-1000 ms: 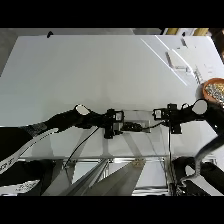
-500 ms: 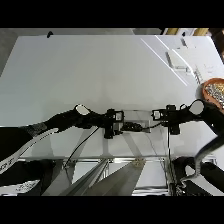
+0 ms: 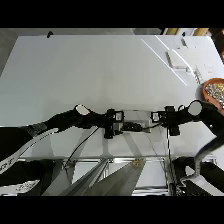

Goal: Fold the box and place the chain.

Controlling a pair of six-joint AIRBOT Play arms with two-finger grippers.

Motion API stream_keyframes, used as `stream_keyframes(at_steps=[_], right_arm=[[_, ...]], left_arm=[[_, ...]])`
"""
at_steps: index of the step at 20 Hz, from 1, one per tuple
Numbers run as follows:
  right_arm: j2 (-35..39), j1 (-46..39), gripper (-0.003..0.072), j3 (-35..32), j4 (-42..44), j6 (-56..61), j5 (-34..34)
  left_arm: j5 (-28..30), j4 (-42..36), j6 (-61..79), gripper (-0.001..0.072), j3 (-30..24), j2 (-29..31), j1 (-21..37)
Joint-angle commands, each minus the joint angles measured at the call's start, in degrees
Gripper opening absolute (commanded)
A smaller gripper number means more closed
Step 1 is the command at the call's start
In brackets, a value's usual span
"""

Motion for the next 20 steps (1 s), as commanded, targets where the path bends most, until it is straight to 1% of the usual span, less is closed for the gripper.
stream_keyframes(at_steps=[1,3,5,8,11,13,16,17,19,20], right_arm=[[-0.02,1.84,0.0059,-0.83,-0.74,1.86,0.96],[0.79,2.80,0.0020,-0.83,-2.43,3.50,1.66],[3.34,2.99,0.0020,-0.83,-2.80,4.37,1.77],[9.97,2.99,0.0020,-0.83,-2.32,4.76,2.91],[18.27,3.02,0.0020,-0.83,1.18,7.17,4.22],[22.25,3.02,0.0020,-0.83,3.76,7.28,4.52],[21.97,2.99,0.0023,-1.18,2.64,7.28,4.39],[21.05,2.99,0.0057,-1.51,2.25,7.26,4.35],[18.03,2.99,0.0230,-2.58,-0.37,7.30,2.95],[16.61,2.99,0.0272,-3.28,-2.19,7.34,1.95]], left_arm=[[0.00,0.00,0.00,0.0275,0.04,0.04,-0.02],[0.00,0.00,0.00,0.0275,0.04,0.02,-0.02],[0.02,0.00,0.00,0.0275,0.04,0.02,-0.02],[0.00,0.00,0.00,0.0275,0.04,0.02,-0.02],[0.02,0.00,0.00,0.0275,0.04,0.02,-0.02],[0.02,0.00,0.00,0.0275,0.04,0.02,0.00],[0.00,0.00,0.00,0.0275,0.04,0.04,-0.02],[0.00,0.00,0.00,0.0275,0.04,0.04,-0.02],[0.00,0.00,0.00,0.0275,0.04,0.02,0.00],[0.00,0.00,0.00,0.0275,0.04,0.02,-0.02]])
